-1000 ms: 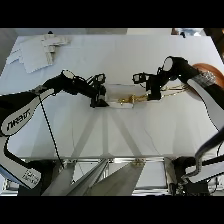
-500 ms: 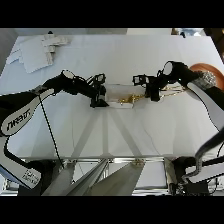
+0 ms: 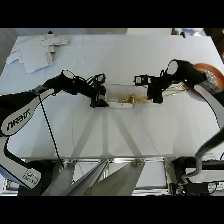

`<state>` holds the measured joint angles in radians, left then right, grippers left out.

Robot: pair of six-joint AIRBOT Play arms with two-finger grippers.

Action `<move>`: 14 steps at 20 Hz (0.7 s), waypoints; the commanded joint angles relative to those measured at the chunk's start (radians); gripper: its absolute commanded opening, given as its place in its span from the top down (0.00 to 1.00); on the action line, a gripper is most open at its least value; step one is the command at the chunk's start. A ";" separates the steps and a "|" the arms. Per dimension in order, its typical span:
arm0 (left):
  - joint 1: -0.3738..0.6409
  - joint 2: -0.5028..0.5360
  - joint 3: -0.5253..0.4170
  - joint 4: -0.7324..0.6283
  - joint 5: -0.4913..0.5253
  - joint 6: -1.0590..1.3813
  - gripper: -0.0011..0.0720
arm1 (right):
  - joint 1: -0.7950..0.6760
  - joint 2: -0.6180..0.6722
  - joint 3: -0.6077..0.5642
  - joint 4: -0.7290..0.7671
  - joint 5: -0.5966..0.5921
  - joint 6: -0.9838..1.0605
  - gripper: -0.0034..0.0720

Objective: Fold the box and place the chain.

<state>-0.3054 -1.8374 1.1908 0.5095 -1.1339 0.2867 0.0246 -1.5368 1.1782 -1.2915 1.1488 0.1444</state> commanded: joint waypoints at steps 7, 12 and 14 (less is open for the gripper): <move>0.000 0.000 0.000 0.000 0.000 0.000 0.42 | 0.080 0.173 0.002 0.257 -0.026 0.148 0.93; 0.000 0.000 0.000 0.000 0.000 0.000 0.42 | 0.198 0.181 0.002 0.469 -0.133 0.148 0.93; 0.000 0.000 0.000 0.000 0.000 0.000 0.42 | 0.246 0.180 0.002 0.517 -0.210 0.148 0.94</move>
